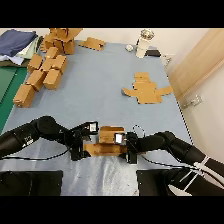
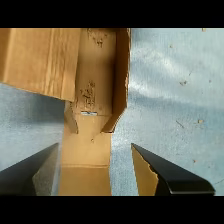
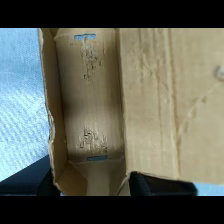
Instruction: Fold the box.
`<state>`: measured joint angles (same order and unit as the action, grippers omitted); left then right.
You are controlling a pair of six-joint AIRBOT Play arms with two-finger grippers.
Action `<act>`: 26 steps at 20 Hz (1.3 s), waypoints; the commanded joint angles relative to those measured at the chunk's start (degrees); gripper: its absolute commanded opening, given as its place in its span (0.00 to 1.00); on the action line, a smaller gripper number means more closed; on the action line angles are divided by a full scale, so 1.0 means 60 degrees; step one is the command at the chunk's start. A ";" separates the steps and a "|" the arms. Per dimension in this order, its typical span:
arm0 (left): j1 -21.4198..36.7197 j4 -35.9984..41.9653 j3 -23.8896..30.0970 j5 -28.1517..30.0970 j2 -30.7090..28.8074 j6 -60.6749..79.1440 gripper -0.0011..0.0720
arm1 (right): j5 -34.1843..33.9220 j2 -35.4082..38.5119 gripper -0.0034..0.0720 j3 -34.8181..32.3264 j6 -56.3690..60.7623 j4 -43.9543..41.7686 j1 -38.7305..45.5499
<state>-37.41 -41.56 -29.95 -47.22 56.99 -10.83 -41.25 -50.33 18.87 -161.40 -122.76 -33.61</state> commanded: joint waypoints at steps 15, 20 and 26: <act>-0.0616 0.1009 0.0004 0.1035 0.0907 0.0914 0.56 | 0.0000 0.0004 0.69 -0.0004 0.0000 0.0000 -0.0007; -0.0616 0.0943 0.0004 0.1162 0.0980 0.0925 0.25 | 0.0000 0.0004 0.69 -0.0004 0.0000 0.0000 -0.0007; -0.0863 0.1016 0.0004 0.1698 0.0980 0.1319 0.07 | 0.0000 0.0004 0.69 -0.0004 0.0000 0.0000 -0.0007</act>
<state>-41.91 -35.75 -29.95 -38.59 62.83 -3.99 -41.25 -50.33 18.87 -161.42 -122.72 -33.63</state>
